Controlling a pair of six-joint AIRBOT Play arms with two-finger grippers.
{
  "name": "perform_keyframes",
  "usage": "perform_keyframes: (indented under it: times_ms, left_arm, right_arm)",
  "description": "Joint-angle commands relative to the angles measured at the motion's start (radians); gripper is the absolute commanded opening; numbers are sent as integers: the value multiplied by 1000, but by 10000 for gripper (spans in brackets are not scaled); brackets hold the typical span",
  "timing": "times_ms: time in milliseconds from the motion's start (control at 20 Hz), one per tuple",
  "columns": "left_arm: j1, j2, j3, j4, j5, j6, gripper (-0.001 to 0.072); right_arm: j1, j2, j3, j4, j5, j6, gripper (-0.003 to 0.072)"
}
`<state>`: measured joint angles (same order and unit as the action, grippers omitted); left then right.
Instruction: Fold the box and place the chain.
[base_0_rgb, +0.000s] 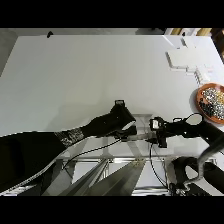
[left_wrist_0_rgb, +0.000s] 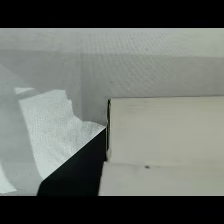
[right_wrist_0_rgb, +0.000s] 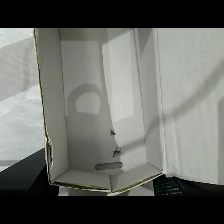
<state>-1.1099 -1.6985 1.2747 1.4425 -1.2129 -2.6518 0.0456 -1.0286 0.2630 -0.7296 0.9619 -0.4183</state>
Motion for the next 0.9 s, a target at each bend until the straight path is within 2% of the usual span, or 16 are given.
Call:
perform_keyframes:
  times_ms: [0, 50, 150, 200, 400, 650, 750, 850]
  left_arm:
    - [0, 1, 0, 6, -3, 8, 32]
    - [0, 3, 0, 5, -3, 8, 124]
    - [5, 23, 0, 6, 0, 33, 363]
    - [9, 39, 0, 6, 8, 80, 395]
    - [34, 122, 0, -24, -35, 380, 391]
    - [86, 265, -5, -81, -60, 557, 391]
    - [109, 331, -38, -129, -74, 661, 391]
    - [146, 407, -116, -147, -27, 809, 391]
  right_arm:
    - [0, 0, 0, 0, -5, -1, 415]
    - [0, 0, 0, 0, -5, -1, 415]
    - [0, 0, 0, 0, -5, -1, 415]
    - [0, 0, 0, 0, -5, -1, 415]
    - [0, 0, 0, 0, -5, -1, 415]
    - [0, 0, 0, 0, -5, -1, 415]
    - [0, 0, 0, 0, -5, -1, 415]
    - [0, 0, 0, 0, -5, -1, 415]
